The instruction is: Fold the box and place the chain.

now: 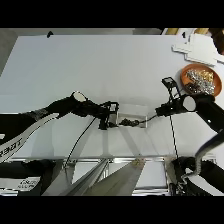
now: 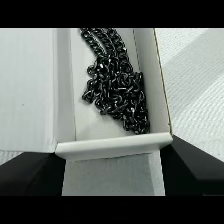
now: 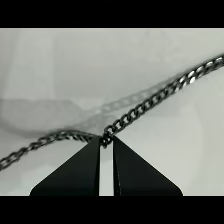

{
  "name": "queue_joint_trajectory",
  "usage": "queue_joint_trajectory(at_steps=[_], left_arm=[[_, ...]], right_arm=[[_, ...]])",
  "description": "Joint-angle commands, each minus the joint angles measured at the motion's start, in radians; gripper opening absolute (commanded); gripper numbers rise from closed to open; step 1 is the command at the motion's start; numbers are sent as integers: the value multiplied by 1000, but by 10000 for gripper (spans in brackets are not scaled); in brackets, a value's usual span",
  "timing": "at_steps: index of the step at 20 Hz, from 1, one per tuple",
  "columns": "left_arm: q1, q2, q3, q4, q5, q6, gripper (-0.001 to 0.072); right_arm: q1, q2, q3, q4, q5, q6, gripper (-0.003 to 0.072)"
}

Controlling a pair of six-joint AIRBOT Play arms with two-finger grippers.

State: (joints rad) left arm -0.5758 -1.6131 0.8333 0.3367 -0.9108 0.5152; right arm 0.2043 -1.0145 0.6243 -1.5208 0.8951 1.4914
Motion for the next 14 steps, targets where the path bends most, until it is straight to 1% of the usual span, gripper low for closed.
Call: queue_joint_trajectory(at_steps=[1, 3, 5, 7, 10, 11, 12, 14], left_arm=[[1, 0, 1, 0, 0, 0, 207], [1, 0, 1, 0, 1, 0, 207], [1, 0, 1, 0, 1, 0, 207], [1, 0, 1, 0, 0, 0, 207], [1, 0, 1, 0, 0, 0, 207], [1, 0, 1, 0, 0, 0, 207], [1, 0, 1, 0, 0, 0, 207], [1, 0, 1, 0, 0, 0, 207]], right_arm=[[0, 203, 0, 16, 125, -12, 16], [0, 339, 0, 93, 167, -27, 16], [0, 455, 0, 245, 164, -56, 16], [0, 517, 0, 419, 161, -117, 16], [0, 518, 0, 645, 162, -216, 16], [0, 509, 0, 701, 162, -246, 16], [0, 500, 0, 747, 161, -270, 16], [0, 488, 0, 772, 159, -288, 16]])
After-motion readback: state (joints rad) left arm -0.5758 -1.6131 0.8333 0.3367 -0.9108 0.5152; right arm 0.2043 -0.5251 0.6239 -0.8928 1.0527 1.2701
